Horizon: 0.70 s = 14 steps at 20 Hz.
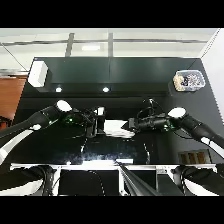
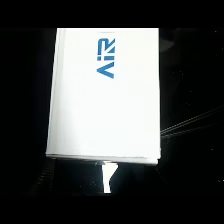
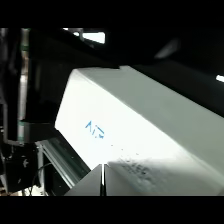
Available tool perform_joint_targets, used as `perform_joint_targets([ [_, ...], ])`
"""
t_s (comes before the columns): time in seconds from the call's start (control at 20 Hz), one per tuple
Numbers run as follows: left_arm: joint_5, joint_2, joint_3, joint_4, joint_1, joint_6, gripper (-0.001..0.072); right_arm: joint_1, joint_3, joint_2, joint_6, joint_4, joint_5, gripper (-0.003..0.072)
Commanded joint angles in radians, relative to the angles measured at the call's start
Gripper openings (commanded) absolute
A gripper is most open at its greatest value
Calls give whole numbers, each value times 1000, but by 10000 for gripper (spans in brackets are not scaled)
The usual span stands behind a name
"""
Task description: Fold the box and place the chain.
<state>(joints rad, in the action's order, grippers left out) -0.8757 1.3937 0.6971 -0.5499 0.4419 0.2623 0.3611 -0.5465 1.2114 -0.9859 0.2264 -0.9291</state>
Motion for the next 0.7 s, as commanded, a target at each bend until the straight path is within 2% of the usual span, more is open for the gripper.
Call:
perform_joint_targets([
  [0.0,0,0,0,0,1,0,465,1,1,34,-32,66,44,22],
  [0.4,-23,1,0,16,1,-8,464,-2,0,30,-3,64,34,22],
  [0.5,-22,1,0,16,0,-8,464,-23,-17,18,3,64,-25,22],
  [0.65,-23,-1,6,-2,-8,-9,467,-102,-90,-57,3,66,-180,22],
])
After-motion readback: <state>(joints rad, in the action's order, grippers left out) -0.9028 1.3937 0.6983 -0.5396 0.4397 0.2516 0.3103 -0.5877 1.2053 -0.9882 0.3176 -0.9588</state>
